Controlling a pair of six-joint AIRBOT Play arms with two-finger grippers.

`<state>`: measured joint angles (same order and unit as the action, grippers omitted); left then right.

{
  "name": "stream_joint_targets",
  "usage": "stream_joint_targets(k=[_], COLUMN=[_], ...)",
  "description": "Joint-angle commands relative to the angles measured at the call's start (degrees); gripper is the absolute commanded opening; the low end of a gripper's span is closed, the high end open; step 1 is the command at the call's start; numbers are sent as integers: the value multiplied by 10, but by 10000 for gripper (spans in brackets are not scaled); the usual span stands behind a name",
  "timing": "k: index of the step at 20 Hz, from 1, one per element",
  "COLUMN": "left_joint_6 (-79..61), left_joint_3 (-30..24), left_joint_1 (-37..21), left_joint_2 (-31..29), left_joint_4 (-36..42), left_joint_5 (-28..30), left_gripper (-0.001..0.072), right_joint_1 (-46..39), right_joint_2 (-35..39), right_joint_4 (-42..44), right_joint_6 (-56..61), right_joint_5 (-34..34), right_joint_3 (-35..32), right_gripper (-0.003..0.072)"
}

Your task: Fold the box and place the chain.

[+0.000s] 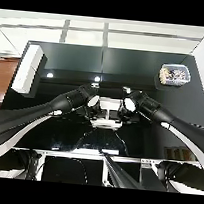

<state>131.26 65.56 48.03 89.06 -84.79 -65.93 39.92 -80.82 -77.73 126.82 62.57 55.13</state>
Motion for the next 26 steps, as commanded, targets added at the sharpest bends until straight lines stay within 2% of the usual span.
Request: stream_joint_targets(k=[1, 4, 7, 9, 12, 13, 14, 15, 16, 19, 21, 22, 26], left_joint_6=[1, 1, 1, 1, 1, 1, 1, 1, 1, 1, 1, 1, 1], left_joint_3=[0, 0, 0, 0, 0, 0, 0, 0, 0, 0, 0, 0, 0], left_joint_1=[0, 0, 0, 0, 0, 0, 0, 0, 0, 0, 0, 0, 0], left_joint_2=[0, 0, 0, 0, 0, 0, 0, 0, 0, 0, 0, 0, 0], left_joint_4=[0, 0, 0, 0, 0, 0, 0, 0, 0, 0, 0, 0, 0], left_joint_5=[-1, -1, -1, -1, -2, -2, -2, -1, -1, -1, -1, -1, -2], left_gripper=[31, 31, 31, 31, 31, 31, 31, 31, 31, 31, 31, 31, 31], right_joint_1=[-10, -26, -41, -56, -97, -125, -160, -205, -249, -383, -449, -468, -501], right_joint_2=[1, 21, 77, 124, 163, 162, 162, 160, 152, 73, -2, -46, -240], right_joint_4=[3, -2, -26, -118, -355, -414, -426, -416, -401, -305, -251, -231, -183], right_joint_6=[-22, -93, -140, -151, -150, -150, -150, -150, -145, -139, -76, -75, -92], right_joint_5=[36, 93, 128, 147, 140, 116, 67, 3, -47, -130, -153, -144, -11], right_joint_3=[17, 60, 106, 124, 123, 122, 115, 104, 94, 89, 129, 170, 416], right_gripper=[283, 282, 282, 283, 282, 283, 284, 486, 720, 720, 720, 720, 720])
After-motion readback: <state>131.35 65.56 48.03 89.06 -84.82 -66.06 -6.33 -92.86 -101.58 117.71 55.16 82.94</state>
